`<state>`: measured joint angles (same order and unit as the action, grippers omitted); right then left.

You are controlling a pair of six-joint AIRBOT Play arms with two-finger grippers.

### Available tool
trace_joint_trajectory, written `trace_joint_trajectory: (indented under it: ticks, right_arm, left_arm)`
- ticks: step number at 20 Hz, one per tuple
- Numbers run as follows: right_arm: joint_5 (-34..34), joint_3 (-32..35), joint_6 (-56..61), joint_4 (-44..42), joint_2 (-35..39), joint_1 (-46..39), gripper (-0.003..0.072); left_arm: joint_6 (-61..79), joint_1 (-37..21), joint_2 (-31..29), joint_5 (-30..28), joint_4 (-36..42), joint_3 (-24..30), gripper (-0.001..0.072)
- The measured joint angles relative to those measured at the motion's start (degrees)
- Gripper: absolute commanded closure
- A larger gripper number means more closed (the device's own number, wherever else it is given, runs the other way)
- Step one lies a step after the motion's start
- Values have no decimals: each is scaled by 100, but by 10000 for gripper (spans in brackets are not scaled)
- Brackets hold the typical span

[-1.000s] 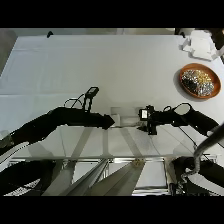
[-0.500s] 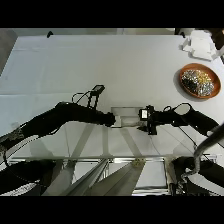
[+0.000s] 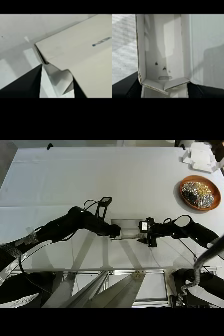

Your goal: Fold the box and place the chain.

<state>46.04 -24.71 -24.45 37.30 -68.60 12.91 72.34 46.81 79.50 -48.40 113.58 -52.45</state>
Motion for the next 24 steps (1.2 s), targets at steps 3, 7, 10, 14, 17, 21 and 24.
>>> trace_joint_trajectory:
  ticks: [3, 7, 10, 14, 17, 21, 24]
  right_arm:
    - [2, 0, -2, 2, 0, 0, 307]
    - [0, 0, 0, 0, 0, 0, 307]
    - [0, 0, 0, 2, 0, 0, 307]
    - [0, 0, 0, 2, 0, 0, 307]
    - [0, 0, 2, 0, 0, 0, 307]
    - [2, 0, 9, -2, 0, -2, 307]
    - [0, 0, 9, -4, 0, -2, 307]
  left_arm:
    - [-409, 96, 114, -203, -273, -136, 323]
    - [-946, 216, 254, -354, -533, -212, 327]
    - [-1244, 291, 339, -302, -605, -234, 327]
    - [-1436, 345, 542, -328, -662, -455, 365]
    - [-1497, 352, 802, -662, -702, -804, 365]
    - [-1541, 304, 981, -929, -704, -1064, 416]
    - [-1587, 247, 1038, -1075, -721, -1132, 520]
